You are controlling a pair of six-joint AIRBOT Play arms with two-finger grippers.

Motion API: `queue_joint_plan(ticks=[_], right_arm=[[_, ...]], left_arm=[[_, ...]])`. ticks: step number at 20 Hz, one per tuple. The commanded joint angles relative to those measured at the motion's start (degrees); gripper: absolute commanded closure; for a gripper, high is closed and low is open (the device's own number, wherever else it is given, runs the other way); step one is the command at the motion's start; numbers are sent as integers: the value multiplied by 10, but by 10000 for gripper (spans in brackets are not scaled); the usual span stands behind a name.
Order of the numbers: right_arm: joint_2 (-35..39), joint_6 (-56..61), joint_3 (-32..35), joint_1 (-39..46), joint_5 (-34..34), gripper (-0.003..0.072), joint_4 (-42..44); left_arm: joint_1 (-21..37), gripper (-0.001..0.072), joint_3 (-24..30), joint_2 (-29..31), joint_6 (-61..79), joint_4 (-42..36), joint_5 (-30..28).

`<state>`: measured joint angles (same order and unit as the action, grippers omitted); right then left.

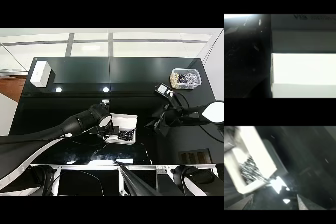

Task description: Fold the box and place the chain.

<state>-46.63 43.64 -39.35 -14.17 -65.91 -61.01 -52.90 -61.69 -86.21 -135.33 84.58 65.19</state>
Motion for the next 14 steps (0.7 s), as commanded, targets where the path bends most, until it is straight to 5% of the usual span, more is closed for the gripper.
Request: queue_joint_plan(ticks=[1, 5, 12, 14], right_arm=[[-7, -130, 79, 12, 74, 93, 9], [-46, -354, 134, -20, 143, 92, 81], [-112, -503, 134, -25, 176, 96, 212], [-114, -519, 134, -25, 173, 295, 239]], left_arm=[[0, 678, 0, 0, 0, 0, 0], [0, 678, 0, 0, 0, 0, 0], [1, 678, 0, 0, 0, 0, -1], [1, 678, 0, 0, 0, 0, -2]])
